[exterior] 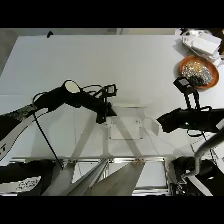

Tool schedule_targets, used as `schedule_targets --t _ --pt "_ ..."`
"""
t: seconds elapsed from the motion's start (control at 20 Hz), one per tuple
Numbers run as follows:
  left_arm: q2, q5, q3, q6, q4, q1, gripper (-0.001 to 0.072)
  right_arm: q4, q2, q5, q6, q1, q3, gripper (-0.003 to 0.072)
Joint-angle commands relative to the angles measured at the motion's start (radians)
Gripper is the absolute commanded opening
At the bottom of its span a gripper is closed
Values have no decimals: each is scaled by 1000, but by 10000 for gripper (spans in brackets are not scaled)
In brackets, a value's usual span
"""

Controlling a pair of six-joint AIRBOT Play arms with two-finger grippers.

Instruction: Fold the box and place the chain.

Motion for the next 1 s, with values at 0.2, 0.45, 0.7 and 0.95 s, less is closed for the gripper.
schedule_targets --t 0.2,0.45,0.7,0.95 --pt "-74 76 0 99 -43 -40 5 -20 20 20 1 0 0 314" --pt "-106 84 0 114 -44 -41 5 -20 20 17 1 0 0 314" --pt "-126 102 0 113 -48 -41 7 -20 20 15 0 0 0 314" --pt "-126 135 0 128 -116 -41 7 -20 20 -9 0 0 0 314"
